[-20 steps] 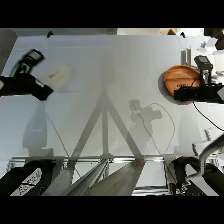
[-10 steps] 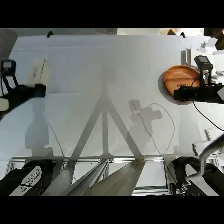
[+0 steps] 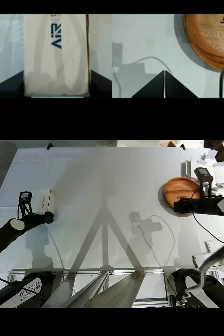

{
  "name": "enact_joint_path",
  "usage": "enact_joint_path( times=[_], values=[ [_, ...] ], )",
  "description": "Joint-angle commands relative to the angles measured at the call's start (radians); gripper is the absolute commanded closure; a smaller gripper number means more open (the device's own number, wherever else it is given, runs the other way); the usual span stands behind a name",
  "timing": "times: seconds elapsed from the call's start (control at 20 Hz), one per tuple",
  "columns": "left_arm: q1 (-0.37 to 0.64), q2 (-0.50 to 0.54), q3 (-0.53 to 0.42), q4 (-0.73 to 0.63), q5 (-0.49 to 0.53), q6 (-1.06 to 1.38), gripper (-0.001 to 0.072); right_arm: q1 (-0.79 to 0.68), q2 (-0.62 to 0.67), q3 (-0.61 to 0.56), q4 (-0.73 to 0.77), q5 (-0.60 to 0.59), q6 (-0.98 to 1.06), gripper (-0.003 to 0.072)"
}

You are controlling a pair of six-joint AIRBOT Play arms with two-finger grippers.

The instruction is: Fold the box and place the chain.

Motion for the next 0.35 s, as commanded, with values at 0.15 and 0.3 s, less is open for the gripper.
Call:
enact_joint_path(
  times=[0.15,0.3],
  values=[
    [0.000,0.083,-0.005,0.039,-0.094,0.002,0.0069,0.000,0.001,0.001,0.000,0.000,0.000,0.0674],
    [0.000,0.192,-0.005,0.039,-0.147,0.000,0.0074,0.000,0.001,0.001,0.000,0.000,0.000,0.0674]
  ],
)
